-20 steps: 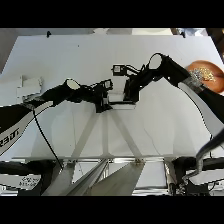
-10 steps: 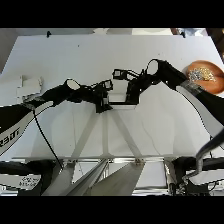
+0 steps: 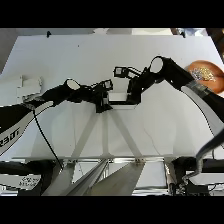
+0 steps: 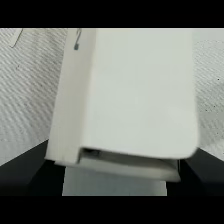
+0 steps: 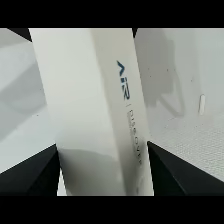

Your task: Fold the box and place the chain.

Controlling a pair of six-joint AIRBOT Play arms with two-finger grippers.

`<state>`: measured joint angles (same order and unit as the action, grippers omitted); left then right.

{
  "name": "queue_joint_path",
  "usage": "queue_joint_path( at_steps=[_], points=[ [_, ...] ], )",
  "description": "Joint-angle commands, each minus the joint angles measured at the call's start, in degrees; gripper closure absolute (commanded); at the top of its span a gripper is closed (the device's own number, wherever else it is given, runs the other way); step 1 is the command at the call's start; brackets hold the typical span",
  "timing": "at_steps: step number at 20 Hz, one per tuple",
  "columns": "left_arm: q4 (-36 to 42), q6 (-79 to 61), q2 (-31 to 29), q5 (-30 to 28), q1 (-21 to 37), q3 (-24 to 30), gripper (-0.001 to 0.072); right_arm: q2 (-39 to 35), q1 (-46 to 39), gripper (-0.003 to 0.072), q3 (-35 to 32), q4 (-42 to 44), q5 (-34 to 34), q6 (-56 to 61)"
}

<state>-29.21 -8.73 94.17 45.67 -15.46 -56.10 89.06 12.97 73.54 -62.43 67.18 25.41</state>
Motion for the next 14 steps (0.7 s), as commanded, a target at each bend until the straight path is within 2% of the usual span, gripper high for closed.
queue_joint_path(
  at_steps=[1,6,7,8,9,12,14],
  points=[
    [0.0,0.0,-0.02,0.0,0.02,-0.02,0.0473,-3.21,-0.26,0.0107,-0.02,1.66,3.3,-4.57],
    [0.0,0.0,-0.02,-0.02,0.02,-0.02,0.0473,-4.09,-2.84,0.0109,0.0,12.33,6.05,-6.43],
    [0.0,0.0,-0.02,0.0,0.02,-0.02,0.0473,-4.09,-4.17,0.0118,0.0,16.52,5.99,-6.43],
    [0.0,0.0,-0.02,0.0,0.02,-0.02,0.0473,-4.09,-5.77,0.0163,0.0,20.96,5.44,-6.4],
    [0.0,0.0,-0.02,0.0,0.02,-0.02,0.0473,-4.04,-7.13,0.0163,0.0,23.3,4.28,-6.4],
    [0.0,0.0,-0.02,0.0,0.02,-0.02,0.0473,-2.97,-9.31,0.0163,0.0,20.96,-1.31,-6.38],
    [0.0,0.0,-0.02,0.0,0.02,-0.02,0.0473,-0.83,-9.4,0.017,0.0,19.41,-1.46,-6.43]
  ],
)
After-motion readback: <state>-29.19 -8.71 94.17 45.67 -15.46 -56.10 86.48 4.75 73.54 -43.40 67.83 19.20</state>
